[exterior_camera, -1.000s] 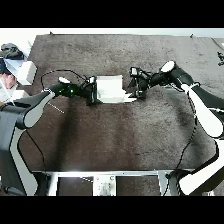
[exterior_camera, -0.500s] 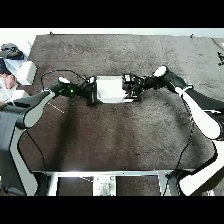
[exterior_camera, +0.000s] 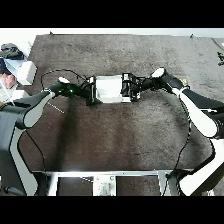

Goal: Fold the box and place the chain.

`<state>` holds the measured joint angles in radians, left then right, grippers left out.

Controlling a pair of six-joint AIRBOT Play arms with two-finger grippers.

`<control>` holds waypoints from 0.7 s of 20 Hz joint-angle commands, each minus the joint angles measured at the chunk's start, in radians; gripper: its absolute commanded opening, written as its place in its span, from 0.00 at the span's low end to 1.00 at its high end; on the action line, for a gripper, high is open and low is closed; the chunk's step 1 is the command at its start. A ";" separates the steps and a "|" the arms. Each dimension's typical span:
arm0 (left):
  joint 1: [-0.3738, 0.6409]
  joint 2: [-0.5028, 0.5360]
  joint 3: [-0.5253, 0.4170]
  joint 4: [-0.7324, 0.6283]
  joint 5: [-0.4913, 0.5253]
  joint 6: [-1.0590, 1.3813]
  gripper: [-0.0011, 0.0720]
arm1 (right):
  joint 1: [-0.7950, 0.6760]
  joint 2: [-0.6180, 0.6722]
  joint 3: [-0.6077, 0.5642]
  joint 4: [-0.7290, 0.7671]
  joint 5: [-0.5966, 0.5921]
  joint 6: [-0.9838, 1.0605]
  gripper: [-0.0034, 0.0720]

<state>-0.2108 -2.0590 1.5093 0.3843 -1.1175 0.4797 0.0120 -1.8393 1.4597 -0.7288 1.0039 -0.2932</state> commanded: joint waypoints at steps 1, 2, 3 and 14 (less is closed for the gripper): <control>-0.001 0.000 0.000 0.000 0.000 0.000 0.34 | 0.012 -0.009 0.000 0.038 0.002 -0.011 0.37; -0.001 0.000 0.000 0.000 0.000 0.000 0.34 | 0.018 -0.016 0.000 0.037 0.002 -0.023 0.50; -0.001 0.000 0.000 0.000 0.000 0.000 0.34 | 0.024 -0.024 0.000 0.037 0.004 -0.038 0.54; -0.001 0.000 0.000 0.000 0.000 0.000 0.34 | 0.032 -0.041 0.001 0.023 -0.025 -0.053 0.88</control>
<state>-0.2119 -2.0586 1.5093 0.3847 -1.1183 0.4789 0.0437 -1.8793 1.4601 -0.6937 0.9878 -0.3450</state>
